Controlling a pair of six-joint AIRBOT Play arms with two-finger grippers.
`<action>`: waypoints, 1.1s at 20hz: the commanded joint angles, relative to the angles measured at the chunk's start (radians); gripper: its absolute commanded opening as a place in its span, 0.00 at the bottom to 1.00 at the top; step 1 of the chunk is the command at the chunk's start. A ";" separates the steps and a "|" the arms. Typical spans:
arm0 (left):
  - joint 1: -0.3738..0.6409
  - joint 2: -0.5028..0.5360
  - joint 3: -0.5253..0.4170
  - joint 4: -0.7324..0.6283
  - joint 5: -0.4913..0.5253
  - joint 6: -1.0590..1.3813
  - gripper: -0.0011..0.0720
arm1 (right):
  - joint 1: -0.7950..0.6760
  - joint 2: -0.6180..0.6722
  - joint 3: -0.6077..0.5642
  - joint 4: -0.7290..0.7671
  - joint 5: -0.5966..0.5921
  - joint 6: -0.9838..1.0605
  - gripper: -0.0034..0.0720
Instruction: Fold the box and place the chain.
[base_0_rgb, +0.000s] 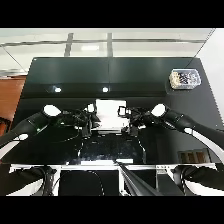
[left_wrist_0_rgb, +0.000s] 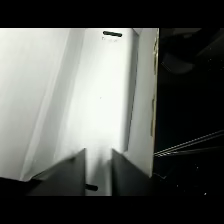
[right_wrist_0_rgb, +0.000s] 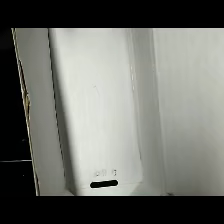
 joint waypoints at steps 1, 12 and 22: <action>0.001 -0.009 0.000 -0.015 0.003 -0.006 0.08 | 0.001 0.000 0.000 0.001 0.000 0.001 0.45; 0.003 0.070 0.019 0.083 -0.008 -0.096 0.05 | 0.001 0.000 0.000 0.001 0.000 0.001 0.45; 0.385 0.340 0.024 0.569 -0.070 -1.196 0.05 | 0.001 0.000 0.000 0.001 0.000 0.001 0.45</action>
